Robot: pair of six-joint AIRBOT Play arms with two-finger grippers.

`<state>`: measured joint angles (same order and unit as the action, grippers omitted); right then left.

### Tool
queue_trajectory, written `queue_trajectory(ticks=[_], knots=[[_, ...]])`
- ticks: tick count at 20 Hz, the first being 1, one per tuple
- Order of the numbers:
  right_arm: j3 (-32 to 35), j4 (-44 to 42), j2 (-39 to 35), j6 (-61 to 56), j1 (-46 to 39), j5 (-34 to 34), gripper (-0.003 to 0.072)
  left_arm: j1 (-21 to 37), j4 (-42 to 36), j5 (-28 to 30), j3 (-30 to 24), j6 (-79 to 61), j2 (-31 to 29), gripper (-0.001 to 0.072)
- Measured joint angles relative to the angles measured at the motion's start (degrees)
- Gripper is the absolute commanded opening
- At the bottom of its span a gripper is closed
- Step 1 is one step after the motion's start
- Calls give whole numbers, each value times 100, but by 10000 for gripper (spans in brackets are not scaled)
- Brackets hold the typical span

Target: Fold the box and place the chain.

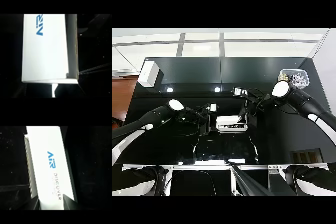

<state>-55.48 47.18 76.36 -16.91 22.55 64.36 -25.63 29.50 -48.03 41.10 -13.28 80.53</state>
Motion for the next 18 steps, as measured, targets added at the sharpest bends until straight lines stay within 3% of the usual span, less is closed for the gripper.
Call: queue_trajectory(ticks=[3,5,18], knots=[[39,33,-7,11,50,24,300,0,2,-2,0,0,0,334],[61,103,-4,15,94,46,379,0,4,-4,2,0,0,334],[223,238,-15,-52,146,-39,375,0,4,-2,0,0,0,334]])
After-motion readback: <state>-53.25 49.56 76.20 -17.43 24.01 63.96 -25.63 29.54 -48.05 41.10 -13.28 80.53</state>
